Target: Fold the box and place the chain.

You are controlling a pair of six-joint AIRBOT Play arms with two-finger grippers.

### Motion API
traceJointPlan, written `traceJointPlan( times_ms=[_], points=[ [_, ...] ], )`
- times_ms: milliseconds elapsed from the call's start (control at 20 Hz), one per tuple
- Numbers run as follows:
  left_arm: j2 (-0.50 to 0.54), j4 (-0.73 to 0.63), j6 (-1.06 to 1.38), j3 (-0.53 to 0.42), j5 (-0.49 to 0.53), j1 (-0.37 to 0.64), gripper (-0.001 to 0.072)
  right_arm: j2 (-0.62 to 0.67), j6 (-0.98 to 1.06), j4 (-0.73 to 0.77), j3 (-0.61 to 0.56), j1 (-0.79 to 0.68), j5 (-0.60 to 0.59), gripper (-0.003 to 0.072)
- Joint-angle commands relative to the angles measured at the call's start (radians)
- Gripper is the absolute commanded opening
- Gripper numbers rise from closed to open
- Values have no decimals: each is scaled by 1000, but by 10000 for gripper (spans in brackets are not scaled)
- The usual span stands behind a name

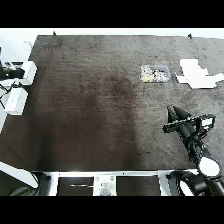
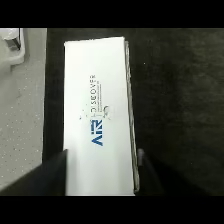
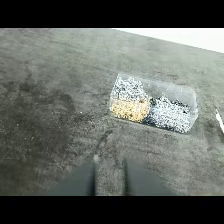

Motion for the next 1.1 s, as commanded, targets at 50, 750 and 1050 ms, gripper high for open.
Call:
traceJointPlan(
  times_ms=[50, 750, 1050],
  points=[
    [156, -92, 89, -5, -285, 18, 12, 2, 20, 16, 35, -1, -76, 7],
    [1435, -986, 924, -1258, 410, -429, 13, 1, -11, 53, 53, -327, 221, 4],
    [1660, -982, 853, -1550, 447, -546, 13, 1, -56, 51, 55, -329, 241, 6]
  ],
)
